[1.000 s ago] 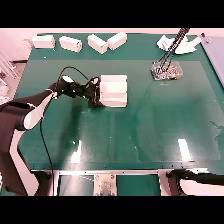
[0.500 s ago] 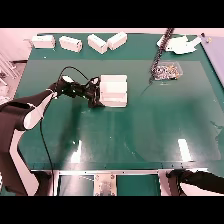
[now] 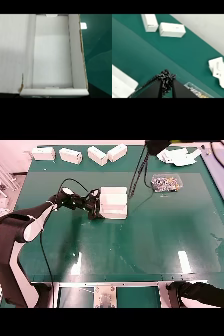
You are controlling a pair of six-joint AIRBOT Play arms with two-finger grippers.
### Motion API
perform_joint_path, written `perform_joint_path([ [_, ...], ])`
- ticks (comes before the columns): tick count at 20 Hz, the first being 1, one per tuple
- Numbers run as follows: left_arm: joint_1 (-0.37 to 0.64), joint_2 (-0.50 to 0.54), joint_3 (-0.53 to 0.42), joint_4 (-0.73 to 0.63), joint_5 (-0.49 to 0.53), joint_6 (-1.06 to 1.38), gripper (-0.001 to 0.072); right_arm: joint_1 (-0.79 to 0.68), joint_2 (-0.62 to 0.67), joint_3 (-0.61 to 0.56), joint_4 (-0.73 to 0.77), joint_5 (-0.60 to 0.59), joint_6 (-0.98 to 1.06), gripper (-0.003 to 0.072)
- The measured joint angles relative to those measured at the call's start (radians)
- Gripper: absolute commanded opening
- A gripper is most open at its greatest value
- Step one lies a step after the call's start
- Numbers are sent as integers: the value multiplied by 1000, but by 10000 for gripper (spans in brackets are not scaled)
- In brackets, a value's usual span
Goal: Fold the box and place the chain.
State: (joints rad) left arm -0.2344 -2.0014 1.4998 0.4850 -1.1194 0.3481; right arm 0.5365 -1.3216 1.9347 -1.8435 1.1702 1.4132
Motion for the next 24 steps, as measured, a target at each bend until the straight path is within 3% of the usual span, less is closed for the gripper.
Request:
perform_joint_path([
  [13,0,0,0,-11,1,0,526,111,-53,-111,96,-48,0,1],
  [24,0,0,0,-14,1,0,526,119,-125,-307,140,-111,22,3],
])
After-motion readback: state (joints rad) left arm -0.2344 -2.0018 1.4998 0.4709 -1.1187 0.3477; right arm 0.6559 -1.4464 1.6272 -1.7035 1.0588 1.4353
